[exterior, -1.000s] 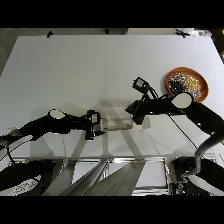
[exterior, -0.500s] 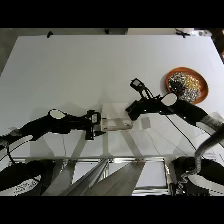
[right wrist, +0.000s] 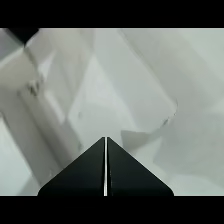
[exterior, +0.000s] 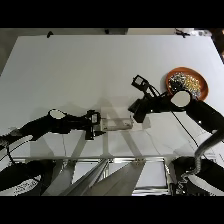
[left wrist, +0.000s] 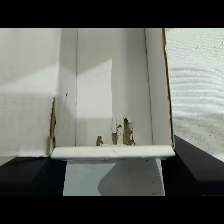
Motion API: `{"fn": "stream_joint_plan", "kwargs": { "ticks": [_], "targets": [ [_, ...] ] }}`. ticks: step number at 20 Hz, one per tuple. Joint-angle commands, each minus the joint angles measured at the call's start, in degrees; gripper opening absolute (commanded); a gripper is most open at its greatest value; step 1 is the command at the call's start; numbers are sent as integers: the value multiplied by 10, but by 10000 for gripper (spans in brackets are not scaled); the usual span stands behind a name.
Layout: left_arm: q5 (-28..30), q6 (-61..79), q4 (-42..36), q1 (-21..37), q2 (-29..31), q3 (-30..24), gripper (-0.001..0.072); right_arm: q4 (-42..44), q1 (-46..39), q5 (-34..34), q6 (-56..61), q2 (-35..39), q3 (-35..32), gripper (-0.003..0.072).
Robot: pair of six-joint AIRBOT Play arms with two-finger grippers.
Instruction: Fold the box and place the chain.
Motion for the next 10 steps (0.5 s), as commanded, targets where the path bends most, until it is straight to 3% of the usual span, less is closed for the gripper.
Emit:
{"fn": "stream_joint_plan", "kwargs": {
  "ticks": [1, 4, 5, 6, 10],
  "targets": [
    [0, 0, 0, 0, 0, 0, 112, -193, 0, 148, 7, 33, 1, 9],
    [0, 0, 0, 0, 0, 0, 112, -211, 0, 165, -114, 31, -22, 18],
    [0, 0, 0, 0, 0, 0, 112, -191, 0, 157, -152, 27, -30, 180],
    [0, 0, 0, 0, 0, 0, 112, -183, 0, 148, -178, 20, -32, 268],
    [0, 0, 0, 0, 0, 0, 112, -176, 2, 90, -183, -8, -32, 254]
  ]
}}
